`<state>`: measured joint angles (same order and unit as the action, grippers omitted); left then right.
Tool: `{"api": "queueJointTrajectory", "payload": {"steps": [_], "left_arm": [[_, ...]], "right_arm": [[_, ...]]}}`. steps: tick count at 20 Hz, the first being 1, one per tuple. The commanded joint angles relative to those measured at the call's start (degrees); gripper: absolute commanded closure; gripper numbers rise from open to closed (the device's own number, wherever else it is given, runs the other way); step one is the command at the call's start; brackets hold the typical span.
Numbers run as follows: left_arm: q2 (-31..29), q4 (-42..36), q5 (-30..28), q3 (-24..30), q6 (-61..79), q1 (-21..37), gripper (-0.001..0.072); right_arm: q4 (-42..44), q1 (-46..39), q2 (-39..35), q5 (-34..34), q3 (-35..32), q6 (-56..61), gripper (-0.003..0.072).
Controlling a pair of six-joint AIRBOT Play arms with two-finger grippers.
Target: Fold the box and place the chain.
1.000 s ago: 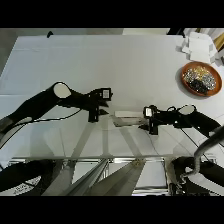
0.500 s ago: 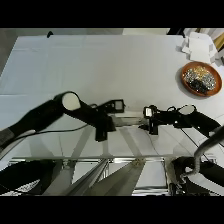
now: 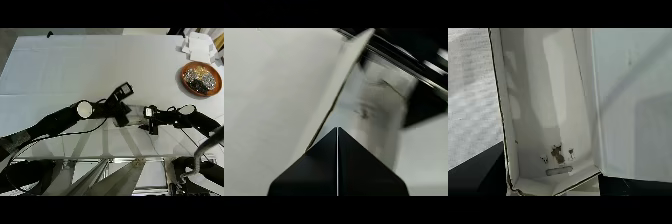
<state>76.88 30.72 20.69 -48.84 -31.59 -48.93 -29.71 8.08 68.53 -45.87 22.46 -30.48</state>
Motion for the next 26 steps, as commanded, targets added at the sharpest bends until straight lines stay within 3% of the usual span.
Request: {"api": "queueJointTrajectory", "payload": {"steps": [1,7,17,22,26], "left_arm": [[2.6,-2.0,-11.1,0.0,-6.4,-0.3,0.0709],[8.7,-2.0,-8.0,0.0,-9.0,-0.4,0.0708],[8.5,-1.3,-6.9,0.0,-8.1,-0.3,0.0705],[3.7,2.3,-5.5,0.0,-5.5,1.8,0.0704],[-3.9,14.4,4.0,0.0,-5.5,5.6,0.0703]], "right_arm": [[0.0,0.0,0.0,0.0,0.0,0.0,0.0285],[0.0,0.0,0.0,0.0,0.0,0.0,0.0285],[0.0,0.0,0.0,0.0,0.0,0.0,0.0285],[0.0,0.0,0.0,0.0,0.0,0.0,0.0285],[0.0,0.0,0.0,0.0,0.0,0.0,0.0285]]}}
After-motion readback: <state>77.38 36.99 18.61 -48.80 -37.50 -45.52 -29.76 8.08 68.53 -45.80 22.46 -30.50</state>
